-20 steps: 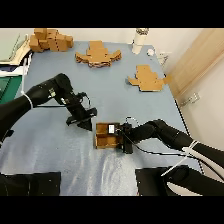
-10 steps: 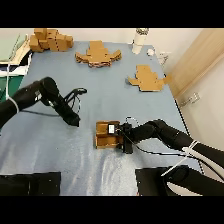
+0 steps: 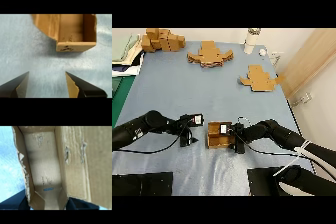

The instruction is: Fold the box.

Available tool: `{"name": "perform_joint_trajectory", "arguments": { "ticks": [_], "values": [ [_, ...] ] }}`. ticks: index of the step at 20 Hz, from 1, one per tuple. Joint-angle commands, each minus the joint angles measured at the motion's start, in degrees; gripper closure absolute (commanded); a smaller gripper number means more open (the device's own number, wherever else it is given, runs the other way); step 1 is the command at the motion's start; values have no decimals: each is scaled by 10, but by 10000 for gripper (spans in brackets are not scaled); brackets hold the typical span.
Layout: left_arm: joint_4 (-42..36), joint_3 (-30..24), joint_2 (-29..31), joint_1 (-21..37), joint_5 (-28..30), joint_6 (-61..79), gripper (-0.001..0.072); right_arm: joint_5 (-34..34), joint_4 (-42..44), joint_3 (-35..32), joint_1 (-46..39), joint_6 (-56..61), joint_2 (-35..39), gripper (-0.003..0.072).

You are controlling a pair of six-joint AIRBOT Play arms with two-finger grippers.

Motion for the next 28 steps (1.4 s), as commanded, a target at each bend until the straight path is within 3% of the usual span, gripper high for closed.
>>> {"name": "perform_joint_trajectory", "arguments": {
  "ticks": [1, 8, 15, 28],
  "values": [
    [-101, -30, -8, -22, 22, 108, 30, 0, 0, 0, 0, 0, 0, 185],
    [-131, -30, -35, -87, 29, 115, 30, 0, 0, 0, 0, 0, 0, 185],
    [-192, -30, -40, -90, 52, 113, 29, 0, 0, 0, 0, 0, 0, 185],
    [-203, -13, -83, -121, 70, 109, 30, 0, 0, 0, 0, 0, 0, 185]
  ]
}}
